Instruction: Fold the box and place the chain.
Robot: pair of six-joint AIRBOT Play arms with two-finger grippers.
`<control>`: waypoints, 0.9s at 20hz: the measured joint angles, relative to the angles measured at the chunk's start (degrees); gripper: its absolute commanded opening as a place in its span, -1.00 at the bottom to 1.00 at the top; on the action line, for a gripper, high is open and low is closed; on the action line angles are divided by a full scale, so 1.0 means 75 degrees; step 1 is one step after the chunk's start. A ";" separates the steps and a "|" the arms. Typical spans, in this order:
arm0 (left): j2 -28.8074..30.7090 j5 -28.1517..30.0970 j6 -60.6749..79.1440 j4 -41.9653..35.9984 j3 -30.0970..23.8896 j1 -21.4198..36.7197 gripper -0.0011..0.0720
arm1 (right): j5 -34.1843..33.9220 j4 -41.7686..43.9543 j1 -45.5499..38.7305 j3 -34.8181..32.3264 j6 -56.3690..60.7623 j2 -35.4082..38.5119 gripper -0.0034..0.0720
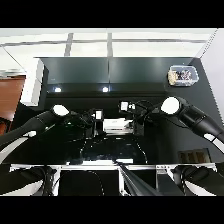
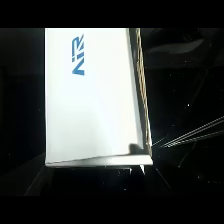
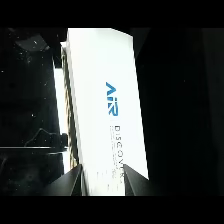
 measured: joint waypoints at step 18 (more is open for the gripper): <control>0.0000 -0.0003 -0.0003 0.0003 0.0000 0.0000 0.30 | 0.0047 0.0006 0.0000 -0.0099 0.0143 -0.0047 -0.09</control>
